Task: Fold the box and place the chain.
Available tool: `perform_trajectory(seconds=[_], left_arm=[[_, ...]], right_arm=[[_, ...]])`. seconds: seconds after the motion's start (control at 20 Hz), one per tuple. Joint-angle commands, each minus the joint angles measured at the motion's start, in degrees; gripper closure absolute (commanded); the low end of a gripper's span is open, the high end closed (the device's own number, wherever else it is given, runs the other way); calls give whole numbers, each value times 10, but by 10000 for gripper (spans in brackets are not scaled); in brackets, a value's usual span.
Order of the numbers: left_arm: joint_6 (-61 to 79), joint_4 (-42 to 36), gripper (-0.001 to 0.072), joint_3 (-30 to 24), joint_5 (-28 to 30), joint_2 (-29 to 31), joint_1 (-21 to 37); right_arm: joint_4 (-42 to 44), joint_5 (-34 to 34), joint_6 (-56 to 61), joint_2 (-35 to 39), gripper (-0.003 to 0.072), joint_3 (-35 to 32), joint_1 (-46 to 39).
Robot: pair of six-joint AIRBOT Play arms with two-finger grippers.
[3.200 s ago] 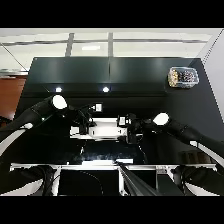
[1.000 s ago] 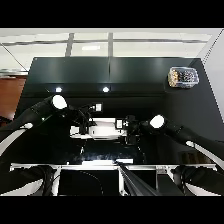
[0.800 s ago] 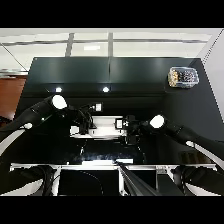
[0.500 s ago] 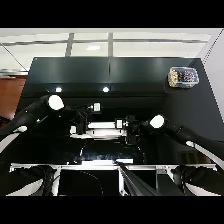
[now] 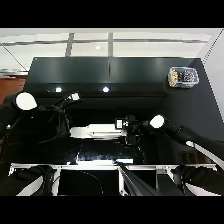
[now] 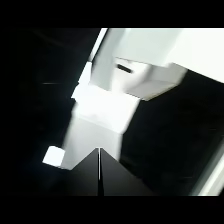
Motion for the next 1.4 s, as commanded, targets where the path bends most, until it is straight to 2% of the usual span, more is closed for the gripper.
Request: perform_trajectory(seconds=[0.0,0.1,0.25,0.35,0.45,0.75,1.0,1.2,1.35], left_arm=[[-43,-134,683,-41,-84,39,17],[-42,-219,683,-96,-50,62,17],[7,-325,683,-169,72,88,17],[60,-404,683,-202,149,84,17],[99,-450,682,-214,201,78,17],[112,-482,682,-214,312,60,13],[165,-482,682,-213,359,25,-46],[165,-482,682,-213,461,20,-81],[165,-480,682,-213,468,6,-96]], right_arm=[[0,0,0,0,350,0,0],[0,0,0,0,350,0,0],[0,0,0,0,350,0,0],[0,0,0,0,350,0,0],[0,0,0,0,350,0,0],[0,0,0,0,350,0,0],[0,0,0,0,350,0,0],[0,0,0,0,350,0,0],[0,0,0,0,350,0,0]])
